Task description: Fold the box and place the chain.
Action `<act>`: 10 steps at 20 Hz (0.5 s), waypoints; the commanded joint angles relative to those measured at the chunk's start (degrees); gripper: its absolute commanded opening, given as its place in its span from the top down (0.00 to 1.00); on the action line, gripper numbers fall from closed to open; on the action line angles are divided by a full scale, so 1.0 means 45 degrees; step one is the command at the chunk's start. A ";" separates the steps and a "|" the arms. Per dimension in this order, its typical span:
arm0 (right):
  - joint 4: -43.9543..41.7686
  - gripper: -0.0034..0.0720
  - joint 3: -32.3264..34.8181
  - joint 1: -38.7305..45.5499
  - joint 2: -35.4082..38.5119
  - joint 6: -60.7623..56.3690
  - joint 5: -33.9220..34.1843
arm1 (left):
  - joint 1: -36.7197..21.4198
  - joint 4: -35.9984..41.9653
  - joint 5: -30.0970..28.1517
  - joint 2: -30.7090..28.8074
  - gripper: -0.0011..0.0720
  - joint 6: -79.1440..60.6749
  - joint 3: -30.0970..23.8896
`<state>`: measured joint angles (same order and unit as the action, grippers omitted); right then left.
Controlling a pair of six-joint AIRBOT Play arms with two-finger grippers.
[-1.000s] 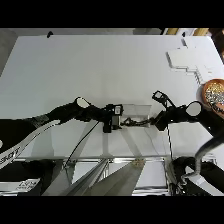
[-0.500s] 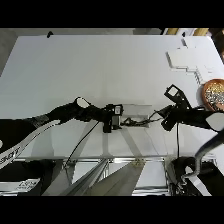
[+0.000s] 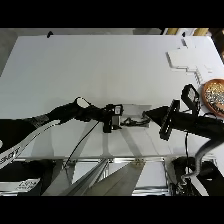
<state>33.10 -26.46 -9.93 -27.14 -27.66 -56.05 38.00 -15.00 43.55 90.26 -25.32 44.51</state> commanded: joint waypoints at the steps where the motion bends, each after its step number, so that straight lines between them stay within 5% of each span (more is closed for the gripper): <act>1: -0.0695 0.94 -0.0010 -0.1559 0.0024 0.0316 0.1443 | -0.0010 0.0000 -0.0005 -0.0010 0.61 0.0000 0.0005; 10: 0.0121 0.94 -0.0010 -0.3929 -0.2540 -0.0597 0.3628 | -0.0010 0.0000 0.0000 -0.0010 0.61 0.0000 0.0005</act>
<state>31.75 -26.48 -25.17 -35.20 -27.59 -43.24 38.00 -15.00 43.55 90.26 -25.32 44.49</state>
